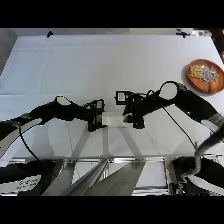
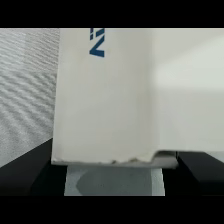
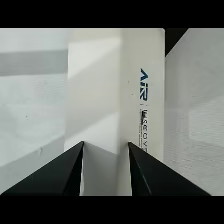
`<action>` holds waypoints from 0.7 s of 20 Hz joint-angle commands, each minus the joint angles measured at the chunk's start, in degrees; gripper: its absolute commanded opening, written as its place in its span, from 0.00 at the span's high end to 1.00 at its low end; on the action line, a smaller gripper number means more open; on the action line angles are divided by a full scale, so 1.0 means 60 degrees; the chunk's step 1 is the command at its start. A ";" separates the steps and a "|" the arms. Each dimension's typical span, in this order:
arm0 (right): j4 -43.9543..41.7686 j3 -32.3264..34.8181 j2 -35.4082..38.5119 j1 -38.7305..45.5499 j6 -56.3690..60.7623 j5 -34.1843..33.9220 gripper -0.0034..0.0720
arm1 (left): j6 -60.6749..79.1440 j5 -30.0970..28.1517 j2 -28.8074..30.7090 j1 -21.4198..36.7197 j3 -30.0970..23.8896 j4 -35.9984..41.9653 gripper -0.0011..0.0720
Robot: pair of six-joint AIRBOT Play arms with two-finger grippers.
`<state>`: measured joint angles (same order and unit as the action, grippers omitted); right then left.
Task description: Fold the box and place the chain.
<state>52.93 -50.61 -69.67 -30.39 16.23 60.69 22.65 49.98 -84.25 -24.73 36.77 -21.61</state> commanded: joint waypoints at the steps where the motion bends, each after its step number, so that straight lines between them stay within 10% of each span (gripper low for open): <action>1: 0.1104 0.0007 0.0022 -0.0415 0.0900 -0.0572 0.54 | 0.0004 -0.0004 0.0007 0.0000 0.0004 -0.0004 0.61; 14: 0.1599 0.0342 0.0022 -0.0557 0.1752 -0.1341 0.73 | 0.0004 -0.0004 0.0007 0.0000 0.0004 -0.0004 0.61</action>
<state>62.02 -48.71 -69.49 -33.67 25.93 53.95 22.61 49.93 -84.25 -24.71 36.77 -21.58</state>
